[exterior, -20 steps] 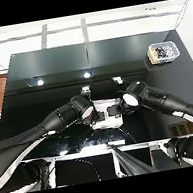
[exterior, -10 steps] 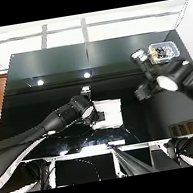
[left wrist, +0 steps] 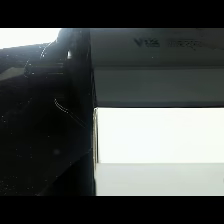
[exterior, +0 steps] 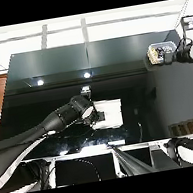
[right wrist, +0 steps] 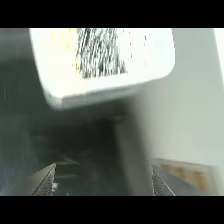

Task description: Fold the box and place the chain.

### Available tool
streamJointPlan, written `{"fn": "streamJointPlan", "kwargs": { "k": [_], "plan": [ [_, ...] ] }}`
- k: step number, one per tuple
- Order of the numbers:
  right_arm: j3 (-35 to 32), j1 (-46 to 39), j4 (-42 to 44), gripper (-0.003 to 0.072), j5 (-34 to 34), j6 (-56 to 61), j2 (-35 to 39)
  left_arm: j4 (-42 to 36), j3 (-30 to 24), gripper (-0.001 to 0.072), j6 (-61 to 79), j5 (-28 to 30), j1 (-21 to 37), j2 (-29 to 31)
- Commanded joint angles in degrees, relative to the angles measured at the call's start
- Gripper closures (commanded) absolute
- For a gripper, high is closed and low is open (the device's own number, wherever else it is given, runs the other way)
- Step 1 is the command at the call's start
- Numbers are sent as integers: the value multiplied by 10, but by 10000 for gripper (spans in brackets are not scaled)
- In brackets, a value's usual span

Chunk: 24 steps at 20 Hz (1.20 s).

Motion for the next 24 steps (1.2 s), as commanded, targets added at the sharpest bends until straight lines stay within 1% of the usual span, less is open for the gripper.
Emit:
{"fn": "streamJointPlan", "kwargs": {
  "k": [1, 2, 4, 5, 6, 7, 8, 9, 11, 13, 14, 15, 18, 24],
  "plan": [
    [122, -58, 110, -34, -5, 106, -138, 0, 0, 679, 0, -5, 0, 0],
    [176, -64, 157, -34, 9, 131, -181, -1, 0, 679, 0, -5, 0, 0],
    [256, -71, 254, -34, 2, 146, -245, -1, 0, 679, 0, -5, 0, 0],
    [284, -72, 261, -33, 8, 169, -269, -1, 0, 679, 0, -5, 0, 0],
    [306, -72, 260, -33, 23, 216, -291, -1, 0, 679, 0, -6, 0, 0],
    [316, -73, 261, -33, 32, 250, -306, -3, 0, 679, 0, -8, 0, 0],
    [317, -72, 263, -33, 34, 270, -316, -2, 0, 679, 0, -7, 0, 0],
    [317, -72, 263, -1, 39, 289, -325, -2, 0, 679, 0, -7, 0, 0],
    [317, -72, 263, -1, 41, 297, -336, 0, 0, 679, 0, -7, 0, 0],
    [317, -73, 261, 90, 44, 298, -341, 0, 0, 679, 0, -8, 0, 0],
    [317, -73, 261, 90, 44, 299, -342, 0, 0, 679, 0, -7, 0, 0],
    [317, -73, 261, 121, 44, 299, -343, 0, 0, 679, 0, -7, 0, 0],
    [317, -73, 261, 126, 54, 299, -343, 0, 0, 679, 0, -8, 0, 0],
    [317, -73, 267, 126, 46, 307, -359, 0, 0, 679, 0, -7, 0, 0]
  ]
}}
